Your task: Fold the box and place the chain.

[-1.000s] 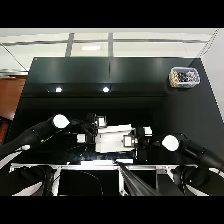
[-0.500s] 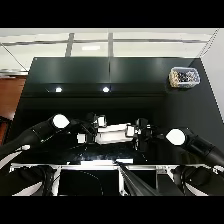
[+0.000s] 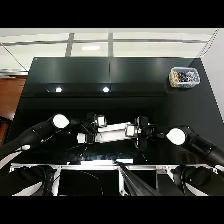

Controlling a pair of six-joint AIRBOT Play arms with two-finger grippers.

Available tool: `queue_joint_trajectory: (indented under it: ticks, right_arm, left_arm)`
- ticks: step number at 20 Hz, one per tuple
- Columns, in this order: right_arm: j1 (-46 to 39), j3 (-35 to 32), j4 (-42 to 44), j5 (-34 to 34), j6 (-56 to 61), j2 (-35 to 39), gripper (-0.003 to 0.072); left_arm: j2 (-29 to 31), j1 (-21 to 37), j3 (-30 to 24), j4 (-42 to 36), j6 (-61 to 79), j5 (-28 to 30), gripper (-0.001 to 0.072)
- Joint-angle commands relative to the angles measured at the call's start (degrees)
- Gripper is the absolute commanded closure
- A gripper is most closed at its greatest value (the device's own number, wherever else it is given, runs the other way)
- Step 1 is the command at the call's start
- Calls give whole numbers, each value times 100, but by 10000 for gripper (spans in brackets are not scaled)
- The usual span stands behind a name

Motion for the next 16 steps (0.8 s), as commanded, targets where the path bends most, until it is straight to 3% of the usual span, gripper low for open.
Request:
queue_joint_trajectory:
  ticks: [1, 12, 16]
  right_arm:
    - [-4, 7, -85, -28, 37, 4, 7]
    - [-4, 9, 116, -361, 297, 0, 6]
    - [-50, 101, 175, -144, -33, -157, 7]
  left_arm:
    - [4, 2, 0, 0, 7, -13, 681]
    - [4, 2, 0, 0, 7, -13, 681]
    - [4, 2, 0, 0, 7, -7, 682]
